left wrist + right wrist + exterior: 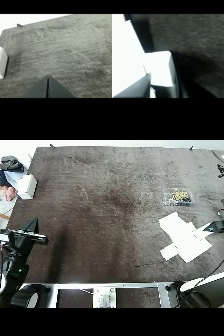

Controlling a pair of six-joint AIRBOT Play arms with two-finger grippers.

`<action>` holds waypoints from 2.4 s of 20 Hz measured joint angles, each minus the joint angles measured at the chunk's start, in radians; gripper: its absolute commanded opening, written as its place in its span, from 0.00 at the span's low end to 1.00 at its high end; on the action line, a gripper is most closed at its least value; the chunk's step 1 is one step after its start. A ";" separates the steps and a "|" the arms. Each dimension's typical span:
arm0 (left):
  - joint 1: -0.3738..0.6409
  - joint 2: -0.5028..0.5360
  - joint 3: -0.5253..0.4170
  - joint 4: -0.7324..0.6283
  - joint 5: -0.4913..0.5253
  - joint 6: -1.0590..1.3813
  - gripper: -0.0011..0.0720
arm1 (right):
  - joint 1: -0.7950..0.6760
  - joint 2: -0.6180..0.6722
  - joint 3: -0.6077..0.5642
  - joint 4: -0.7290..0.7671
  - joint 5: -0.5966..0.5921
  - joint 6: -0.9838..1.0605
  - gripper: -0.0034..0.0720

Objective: Fold the box and place the chain.

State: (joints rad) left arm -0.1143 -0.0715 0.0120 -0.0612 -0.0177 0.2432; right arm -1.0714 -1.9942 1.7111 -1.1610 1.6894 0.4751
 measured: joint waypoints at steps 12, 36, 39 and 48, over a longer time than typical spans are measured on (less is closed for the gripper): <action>0.000 0.000 0.000 0.000 0.000 0.000 0.03 | 0.008 0.000 -0.077 0.052 0.089 0.000 0.43; 0.000 0.000 0.000 0.000 0.000 0.000 0.03 | 0.367 0.465 -0.923 0.749 -0.144 -0.243 0.02; 0.000 0.000 0.000 0.000 0.000 0.000 0.03 | 0.535 0.517 -0.997 0.899 -0.299 -0.240 0.02; 0.000 0.000 0.000 0.001 -0.053 -0.004 0.36 | 0.885 0.609 -1.041 1.065 -0.880 -0.126 0.02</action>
State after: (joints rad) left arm -0.1139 -0.0715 0.0120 -0.0601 -0.0708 0.2394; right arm -0.1867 -1.3849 0.6704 -0.0956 0.8089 0.3496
